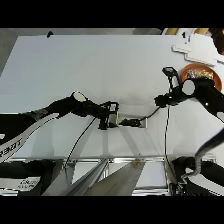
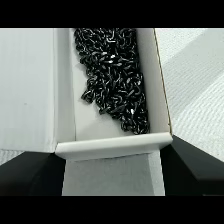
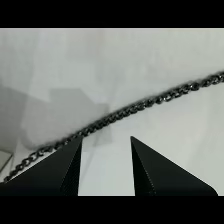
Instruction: Fold the box and place the chain.
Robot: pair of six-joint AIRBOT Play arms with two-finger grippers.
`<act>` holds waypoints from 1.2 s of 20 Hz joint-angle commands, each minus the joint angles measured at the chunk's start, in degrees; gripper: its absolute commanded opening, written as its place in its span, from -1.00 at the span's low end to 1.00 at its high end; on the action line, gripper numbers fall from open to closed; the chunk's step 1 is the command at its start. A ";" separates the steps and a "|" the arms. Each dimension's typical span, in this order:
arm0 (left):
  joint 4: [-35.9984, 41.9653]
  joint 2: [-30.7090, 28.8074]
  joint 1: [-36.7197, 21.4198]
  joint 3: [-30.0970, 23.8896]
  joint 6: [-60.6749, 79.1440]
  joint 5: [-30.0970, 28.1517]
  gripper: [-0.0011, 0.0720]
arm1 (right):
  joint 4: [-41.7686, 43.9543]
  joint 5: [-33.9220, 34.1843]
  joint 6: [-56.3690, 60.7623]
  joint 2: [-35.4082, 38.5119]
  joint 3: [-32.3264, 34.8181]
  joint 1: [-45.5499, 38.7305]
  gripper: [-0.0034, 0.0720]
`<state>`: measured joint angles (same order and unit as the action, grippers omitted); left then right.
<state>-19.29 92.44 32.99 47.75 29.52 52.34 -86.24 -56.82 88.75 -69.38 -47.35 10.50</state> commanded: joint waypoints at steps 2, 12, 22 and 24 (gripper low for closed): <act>-0.02 -0.02 -0.04 0.04 0.02 0.00 -0.41 | -0.33 2.25 1.73 -3.08 0.96 -0.09 -0.01; -0.02 -0.02 -0.04 0.04 0.00 -0.02 -0.41 | -0.39 2.62 1.73 -6.49 0.94 -0.09 -0.01; -0.02 -0.02 -0.04 0.04 0.02 -0.02 -0.41 | -0.85 0.07 0.76 -7.19 0.94 0.42 -0.85; 0.00 -0.02 -0.04 0.04 0.02 -0.02 -0.41 | -1.95 -1.68 0.76 -4.42 0.94 1.97 -0.87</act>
<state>-19.29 92.44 32.99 47.75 29.52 52.34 -87.09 -56.29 90.15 -76.03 -46.41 11.25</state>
